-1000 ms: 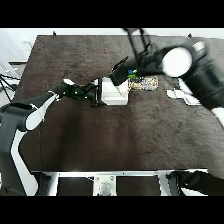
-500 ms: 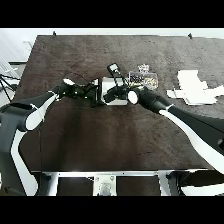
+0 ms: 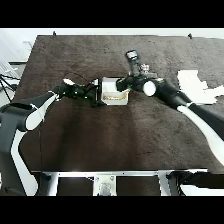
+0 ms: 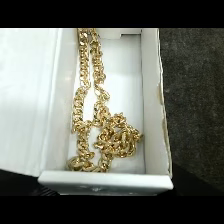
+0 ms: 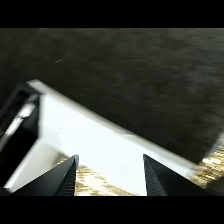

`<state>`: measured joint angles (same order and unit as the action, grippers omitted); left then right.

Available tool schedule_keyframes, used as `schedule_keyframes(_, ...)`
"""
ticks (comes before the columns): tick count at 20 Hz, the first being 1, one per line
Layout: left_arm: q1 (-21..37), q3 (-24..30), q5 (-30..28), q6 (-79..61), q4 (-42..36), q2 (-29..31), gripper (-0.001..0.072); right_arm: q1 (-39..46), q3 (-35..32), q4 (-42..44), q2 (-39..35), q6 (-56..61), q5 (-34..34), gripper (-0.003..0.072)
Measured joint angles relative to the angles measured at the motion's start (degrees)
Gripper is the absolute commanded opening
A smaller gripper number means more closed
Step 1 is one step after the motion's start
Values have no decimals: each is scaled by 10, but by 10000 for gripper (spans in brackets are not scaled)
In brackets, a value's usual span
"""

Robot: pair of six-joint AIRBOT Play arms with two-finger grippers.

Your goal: Fold the box and place the chain.

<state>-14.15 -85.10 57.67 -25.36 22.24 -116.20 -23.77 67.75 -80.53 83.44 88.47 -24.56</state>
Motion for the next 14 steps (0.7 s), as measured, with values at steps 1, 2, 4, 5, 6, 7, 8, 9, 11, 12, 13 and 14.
schedule_keyframes(1,0,0,0,0,0,0,450,23,-1,5,-3,8,-16,480)
schedule_keyframes(2,0,0,0,0,0,0,450,47,-2,15,-4,14,-27,480)
schedule_keyframes(4,0,0,0,0,0,0,450,89,-3,45,7,21,-43,518)
schedule_keyframes(5,0,0,0,0,0,0,450,107,-4,64,17,21,-49,518)
schedule_keyframes(6,0,0,0,0,0,0,450,121,-4,85,27,17,-51,518)
schedule_keyframes(7,0,0,0,0,0,0,450,131,-4,112,40,5,-54,518)
schedule_keyframes(8,0,0,0,0,0,0,450,138,-4,141,52,-14,-56,518)
schedule_keyframes(9,0,0,0,0,0,0,450,142,-4,178,65,-39,-55,518)
schedule_keyframes(11,0,0,0,0,0,0,450,149,1,252,89,-93,-52,518)
schedule_keyframes(12,0,0,0,0,0,0,450,151,6,285,99,-118,-50,518)
schedule_keyframes(13,0,0,0,0,0,0,450,153,12,319,110,-143,-49,517)
schedule_keyframes(14,0,0,0,0,0,0,450,153,18,346,119,-162,-49,517)
